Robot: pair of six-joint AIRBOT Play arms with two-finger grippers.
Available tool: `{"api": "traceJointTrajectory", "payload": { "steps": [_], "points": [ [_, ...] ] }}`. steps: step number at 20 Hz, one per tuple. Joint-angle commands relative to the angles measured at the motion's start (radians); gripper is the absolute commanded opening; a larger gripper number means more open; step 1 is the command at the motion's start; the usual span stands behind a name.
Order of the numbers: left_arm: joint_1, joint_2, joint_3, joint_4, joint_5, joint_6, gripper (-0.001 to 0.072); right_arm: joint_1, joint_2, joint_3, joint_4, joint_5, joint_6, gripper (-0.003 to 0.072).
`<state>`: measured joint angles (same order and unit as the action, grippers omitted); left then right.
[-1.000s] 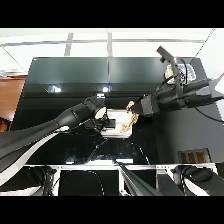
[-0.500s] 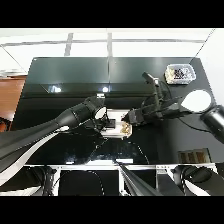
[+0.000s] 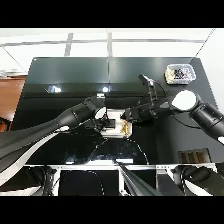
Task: Fold the box and place the chain.
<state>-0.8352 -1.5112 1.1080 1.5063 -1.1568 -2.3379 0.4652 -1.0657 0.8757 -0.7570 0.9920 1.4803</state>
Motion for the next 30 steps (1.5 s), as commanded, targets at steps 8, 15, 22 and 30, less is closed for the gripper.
{"api": "traceJointTrajectory", "payload": {
  "steps": [8, 15, 22, 30],
  "points": [
    [0.0, 0.001, 0.0, 0.0, 0.0, 0.0, 0.0026, -0.018, -0.003, 0.167, -0.03, 0.15, -0.019, 0.0015],
    [0.0, 0.001, 0.0, 0.001, 0.0, 0.0, 0.0026, -0.007, -0.004, 0.15, -0.139, 0.184, 0.035, 0.0015],
    [0.0, 0.001, 0.0, 0.0, 0.0, 0.0, 0.0027, 0.036, -0.05, 0.096, -0.138, 0.074, 0.042, 0.0146],
    [0.0, 0.001, 0.0, 0.001, 0.0, 0.0, 0.0027, -0.015, -0.049, 0.097, -0.138, 0.171, 0.026, 0.0387]
  ]
}}
